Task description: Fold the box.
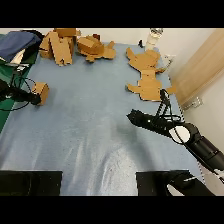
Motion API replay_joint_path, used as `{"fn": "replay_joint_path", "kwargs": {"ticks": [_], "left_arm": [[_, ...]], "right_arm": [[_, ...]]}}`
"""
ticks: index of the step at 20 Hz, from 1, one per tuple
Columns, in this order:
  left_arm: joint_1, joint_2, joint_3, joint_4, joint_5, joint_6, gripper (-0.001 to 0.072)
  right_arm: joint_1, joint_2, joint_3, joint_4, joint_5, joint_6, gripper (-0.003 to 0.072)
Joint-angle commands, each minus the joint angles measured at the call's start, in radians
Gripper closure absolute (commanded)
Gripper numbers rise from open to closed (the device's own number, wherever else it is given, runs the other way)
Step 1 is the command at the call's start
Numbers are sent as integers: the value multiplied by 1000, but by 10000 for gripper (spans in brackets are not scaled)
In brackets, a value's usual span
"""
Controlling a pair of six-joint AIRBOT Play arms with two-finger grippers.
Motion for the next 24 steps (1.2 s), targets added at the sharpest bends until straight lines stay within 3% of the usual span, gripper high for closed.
{"fn": "replay_joint_path", "kwargs": {"ticks": [1, 5, 7, 10, 13, 16, 19, 24], "left_arm": [[27, 22, 28, 28, -97, -14, 5], [29, 140, 64, -18, -168, -118, 19], [-26, 198, 66, -153, -238, -145, 688], [-214, 228, 66, -325, -262, -145, 700], [-441, 206, 66, -329, -221, -218, 700], [-602, 167, 66, -322, -175, -250, 700], [-663, 128, 66, -322, -161, -249, 699], [-666, 116, 66, -322, -159, -249, 699]], "right_arm": [[0, -4, 0, -1, 23, -1, 680], [0, -14, 8, -9, 42, -53, 680], [0, -65, 53, -10, 42, -109, 680], [0, -224, 200, -10, 44, -214, 680], [1, -413, 358, -7, 46, -248, 680], [2, -512, 417, 26, 45, -246, 679], [2, -533, 418, 25, 51, -246, 680], [2, -533, 418, 25, 53, -246, 680]]}}
